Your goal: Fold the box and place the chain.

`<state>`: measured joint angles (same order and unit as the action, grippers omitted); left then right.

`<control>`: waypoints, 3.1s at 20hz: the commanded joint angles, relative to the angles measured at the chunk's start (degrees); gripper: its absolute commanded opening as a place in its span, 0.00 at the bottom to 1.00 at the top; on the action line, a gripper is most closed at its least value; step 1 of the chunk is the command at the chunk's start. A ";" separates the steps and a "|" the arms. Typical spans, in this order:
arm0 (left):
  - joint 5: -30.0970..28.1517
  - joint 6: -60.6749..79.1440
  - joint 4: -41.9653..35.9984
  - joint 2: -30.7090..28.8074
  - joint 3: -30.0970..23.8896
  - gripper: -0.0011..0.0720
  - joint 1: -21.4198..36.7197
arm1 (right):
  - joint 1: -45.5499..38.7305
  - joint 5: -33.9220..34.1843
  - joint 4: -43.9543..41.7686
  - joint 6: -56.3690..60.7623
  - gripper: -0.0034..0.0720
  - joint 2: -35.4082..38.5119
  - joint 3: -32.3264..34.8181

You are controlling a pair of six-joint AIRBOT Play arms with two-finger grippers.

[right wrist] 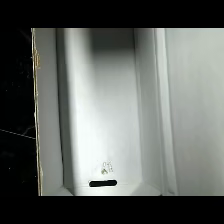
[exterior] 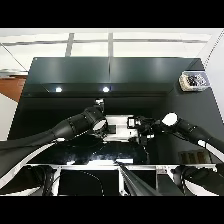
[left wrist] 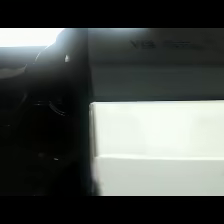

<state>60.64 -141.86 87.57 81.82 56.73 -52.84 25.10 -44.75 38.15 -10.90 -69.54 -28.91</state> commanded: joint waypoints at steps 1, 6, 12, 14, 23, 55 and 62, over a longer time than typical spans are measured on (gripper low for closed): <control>-0.59 -0.22 0.02 0.07 0.07 0.05 0.02 | 0.02 0.11 0.00 -0.02 0.76 -0.04 0.00; -0.48 -0.24 -0.07 0.07 0.13 0.12 0.04 | 0.02 0.26 0.00 -0.02 0.76 -0.04 0.00; -0.11 -0.24 0.04 0.07 1.01 0.44 0.04 | 0.02 0.26 0.00 -0.02 0.76 -0.04 0.02; -0.13 -0.24 0.04 0.09 1.01 0.44 0.04 | 0.02 0.28 0.00 -0.04 0.76 -0.04 0.00; -0.11 -0.02 -1.27 1.51 1.05 0.05 -0.07 | 0.02 0.46 0.02 -0.04 0.76 -0.02 0.00; 2.36 2.43 0.04 1.49 1.18 0.05 0.15 | 5.42 -2.43 8.28 22.84 0.22 9.22 -0.55; 2.40 2.43 0.04 1.49 1.16 0.05 0.15 | 6.54 -0.02 5.60 24.02 0.22 6.93 -0.55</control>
<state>63.20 -139.44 87.61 83.29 57.91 -52.69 31.24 -45.65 44.29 12.49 -62.11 -29.43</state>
